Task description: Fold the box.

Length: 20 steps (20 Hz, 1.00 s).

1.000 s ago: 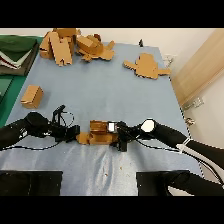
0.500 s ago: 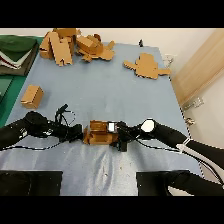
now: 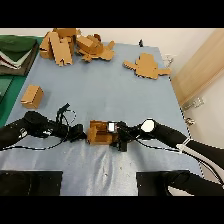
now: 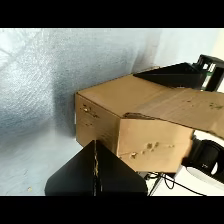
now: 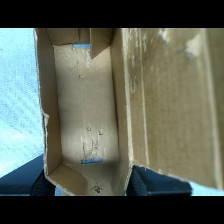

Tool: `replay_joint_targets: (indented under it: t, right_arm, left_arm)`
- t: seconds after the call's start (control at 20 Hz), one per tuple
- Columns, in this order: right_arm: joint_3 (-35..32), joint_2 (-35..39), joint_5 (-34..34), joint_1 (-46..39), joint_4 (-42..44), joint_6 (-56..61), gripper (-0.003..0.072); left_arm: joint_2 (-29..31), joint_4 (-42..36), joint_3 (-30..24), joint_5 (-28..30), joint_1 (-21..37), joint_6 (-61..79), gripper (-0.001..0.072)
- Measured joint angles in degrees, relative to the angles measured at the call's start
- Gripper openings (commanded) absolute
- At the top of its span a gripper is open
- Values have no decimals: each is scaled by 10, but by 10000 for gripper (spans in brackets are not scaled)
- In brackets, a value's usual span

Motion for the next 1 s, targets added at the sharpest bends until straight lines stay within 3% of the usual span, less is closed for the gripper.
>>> replay_joint_targets:
  t: [0.3, 0.65, 1.0]
  right_arm:
    - [0, 0, 0, 0, 0, 0, 515]
    - [0, 0, 0, 0, 0, 0, 515]
    - [0, 0, 3, 0, 0, 0, 515]
  left_arm:
    - [49, -2, 0, 31, -7, -7, 14]
    - [65, 5, 0, 90, -78, -48, 14]
    - [79, 155, 21, 127, -118, -191, 14]
